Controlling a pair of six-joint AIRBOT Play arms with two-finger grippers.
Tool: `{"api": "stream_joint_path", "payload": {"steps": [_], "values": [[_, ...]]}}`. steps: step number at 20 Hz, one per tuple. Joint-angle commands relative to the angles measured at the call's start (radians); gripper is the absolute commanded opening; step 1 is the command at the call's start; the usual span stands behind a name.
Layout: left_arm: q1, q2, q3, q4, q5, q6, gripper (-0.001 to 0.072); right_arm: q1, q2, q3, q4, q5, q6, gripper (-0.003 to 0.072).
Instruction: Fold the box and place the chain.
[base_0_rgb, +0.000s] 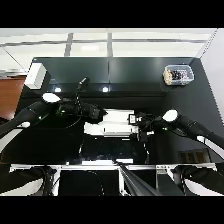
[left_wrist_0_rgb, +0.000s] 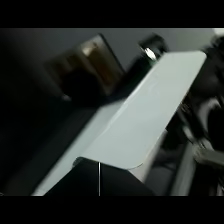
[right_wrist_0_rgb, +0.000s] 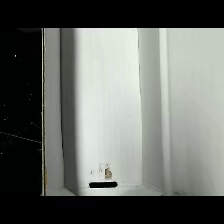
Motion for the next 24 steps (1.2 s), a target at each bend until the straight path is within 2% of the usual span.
{"api": "stream_joint_path", "payload": {"steps": [1,4,7,10,14,16,18,21,22,23,24], "values": [[0.001,-0.034,-0.002,0.052,0.152,0.005,0.0024,0.001,0.0,0.001,0.0,0.0,0.0,0.0128],[-0.044,-0.1,-0.002,0.133,0.139,-0.007,0.0024,0.001,0.0,0.001,0.0,0.0,0.0,0.0128],[-0.09,-0.121,-0.002,0.169,0.138,-0.007,0.0024,0.001,0.0,0.001,0.0,0.0,0.0,0.0128],[-0.06,-0.103,0.035,0.217,0.104,-0.134,0.0023,0.001,0.0,0.001,0.0,0.0,0.0,0.0128],[0.041,0.083,0.044,0.371,0.043,-0.175,0.0023,0.001,0.0,0.001,0.0,0.0,0.0,0.0128],[0.087,0.192,0.018,0.385,-0.011,-0.151,0.0023,0.001,0.0,0.001,0.0,0.0,0.0,0.0128],[0.099,0.264,-0.036,0.378,-0.072,0.005,0.0027,0.001,0.0,0.001,0.0,0.0,0.0,0.0128],[0.096,0.269,-0.096,0.406,-0.244,0.342,0.0029,0.001,0.0,0.001,0.0,0.0,0.0,0.0128],[0.089,0.269,-0.111,0.426,-0.25,0.419,0.011,0.001,0.0,0.001,0.0,0.0,0.0,0.0128],[0.079,0.269,-0.127,0.435,-0.233,0.513,0.04,0.001,0.0,0.001,0.0,0.0,0.0,0.0128],[0.064,0.268,-0.14,0.434,-0.187,0.605,0.072,0.001,0.0,0.001,0.0,0.0,0.0,0.0128]]}}
